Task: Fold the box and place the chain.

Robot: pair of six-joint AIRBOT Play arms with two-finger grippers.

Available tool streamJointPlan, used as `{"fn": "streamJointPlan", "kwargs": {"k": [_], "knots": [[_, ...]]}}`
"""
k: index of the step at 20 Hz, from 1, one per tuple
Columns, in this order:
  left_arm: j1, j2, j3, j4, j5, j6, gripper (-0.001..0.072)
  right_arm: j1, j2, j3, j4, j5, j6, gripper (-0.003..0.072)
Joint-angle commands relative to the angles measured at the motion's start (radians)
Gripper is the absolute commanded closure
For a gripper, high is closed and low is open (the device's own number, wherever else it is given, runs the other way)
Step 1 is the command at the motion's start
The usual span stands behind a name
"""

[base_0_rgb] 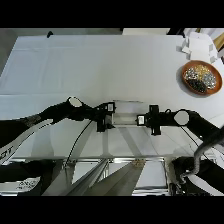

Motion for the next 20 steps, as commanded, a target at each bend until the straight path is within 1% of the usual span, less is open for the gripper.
{"fn": "streamJointPlan", "kwargs": {"k": [1, 3, 9, 11, 14, 16, 18, 20], "knots": [[0.0, 0.001, 0.0, 0.0, 0.0, 0.0, 0.0505, 0.001, -0.005, 0.0, 0.113, -0.006, -0.057, 0.0531], [0.0, 0.001, 0.0, 0.0, 0.0, 0.0, 0.0505, 0.001, -0.005, 0.0, 0.155, -0.007, -0.099, 0.0531], [0.0, 0.001, 0.0, 0.0, 0.0, 0.0, 0.0505, 0.002, -0.005, 0.0, 0.167, -0.003, -0.102, 0.0531], [0.0, 0.001, 0.0, 0.0, 0.0, 0.0, 0.0505, 0.002, -0.006, 0.0, 0.211, -0.003, -0.112, 0.053], [0.0, 0.001, 0.0, 0.0, 0.0, 0.0, 0.0505, 0.002, -0.023, 0.0, 0.303, -0.003, -0.183, 0.0527], [0.0, 0.001, 0.0, 0.0, 0.0, 0.0, 0.0505, 0.002, -0.026, 0.0, 0.315, -0.004, -0.21, 0.0523], [0.0, 0.001, 0.0, 0.0, 0.0, 0.0, 0.0505, 0.002, -0.026, 0.0, 0.315, -0.007, -0.21, 0.0479], [0.0, 0.001, 0.0, 0.0, 0.0, 0.0, 0.0505, 0.002, -0.026, 0.0, 0.315, -0.006, -0.209, 0.0469]]}}
